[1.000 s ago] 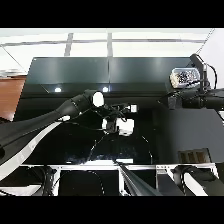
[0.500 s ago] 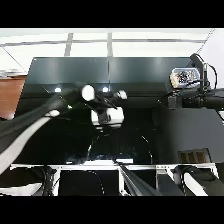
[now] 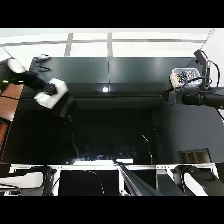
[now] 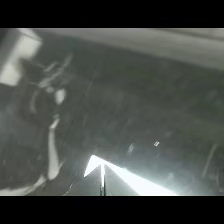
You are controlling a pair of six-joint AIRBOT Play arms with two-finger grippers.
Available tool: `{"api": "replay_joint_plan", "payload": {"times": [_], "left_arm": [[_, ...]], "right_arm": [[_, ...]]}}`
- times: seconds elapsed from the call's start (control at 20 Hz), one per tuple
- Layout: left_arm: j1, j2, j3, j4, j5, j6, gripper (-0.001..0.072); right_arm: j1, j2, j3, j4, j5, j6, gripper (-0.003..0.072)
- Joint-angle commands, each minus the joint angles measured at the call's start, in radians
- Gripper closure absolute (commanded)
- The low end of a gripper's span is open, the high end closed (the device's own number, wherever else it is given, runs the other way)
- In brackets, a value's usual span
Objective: Fold the box and place the chain.
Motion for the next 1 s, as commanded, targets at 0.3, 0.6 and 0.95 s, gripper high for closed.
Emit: {"api": "replay_joint_plan", "payload": {"times": [0.3,0.6,0.95], "left_arm": [[0.162,-0.365,0.458,-0.078,0.078,-0.048,0.0414],[0.120,-0.619,0.775,0.068,-0.032,-0.137,0.0361],[0.076,-0.452,0.780,0.239,-0.111,-0.148,0.0000]], "right_arm": [[0.000,-0.003,-0.002,-0.048,-0.139,0.105,0.0673],[0.000,-0.005,-0.002,-0.053,-0.143,0.107,0.0673],[0.000,-0.005,-0.002,-0.092,-0.145,0.070,0.0673]]}}
